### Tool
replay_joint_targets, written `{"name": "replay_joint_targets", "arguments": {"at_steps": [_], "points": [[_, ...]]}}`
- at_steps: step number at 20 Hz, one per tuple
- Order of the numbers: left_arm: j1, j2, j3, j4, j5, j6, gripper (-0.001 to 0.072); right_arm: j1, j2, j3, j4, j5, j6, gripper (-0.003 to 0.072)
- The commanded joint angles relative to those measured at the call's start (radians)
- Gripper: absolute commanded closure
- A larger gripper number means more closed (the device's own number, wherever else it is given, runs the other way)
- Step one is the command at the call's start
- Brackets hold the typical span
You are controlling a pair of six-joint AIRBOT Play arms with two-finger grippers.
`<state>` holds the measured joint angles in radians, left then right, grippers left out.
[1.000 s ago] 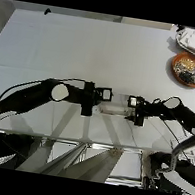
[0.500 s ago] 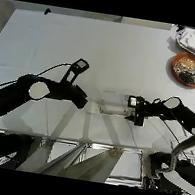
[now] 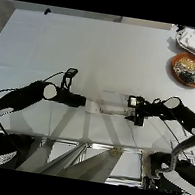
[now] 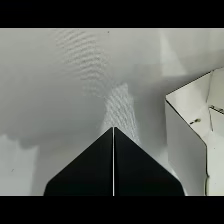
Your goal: Fold the box and place the chain.
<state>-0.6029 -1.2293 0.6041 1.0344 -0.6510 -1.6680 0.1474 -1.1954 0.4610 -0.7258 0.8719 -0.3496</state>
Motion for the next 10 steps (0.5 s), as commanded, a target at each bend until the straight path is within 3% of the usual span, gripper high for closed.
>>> {"name": "replay_joint_targets", "arguments": {"at_steps": [1, 10], "points": [[-0.024, -0.054, -0.003, -0.166, 0.04, 0.173, 0.0704, 0.0, 0.001, 0.0, 0.0, 0.0, 0.0, 0.039], [-0.093, -0.068, 0.003, -0.329, 0.053, 0.356, 0.0704, 0.0, 0.0, 0.0, 0.0, 0.0, 0.0, 0.039]]}}
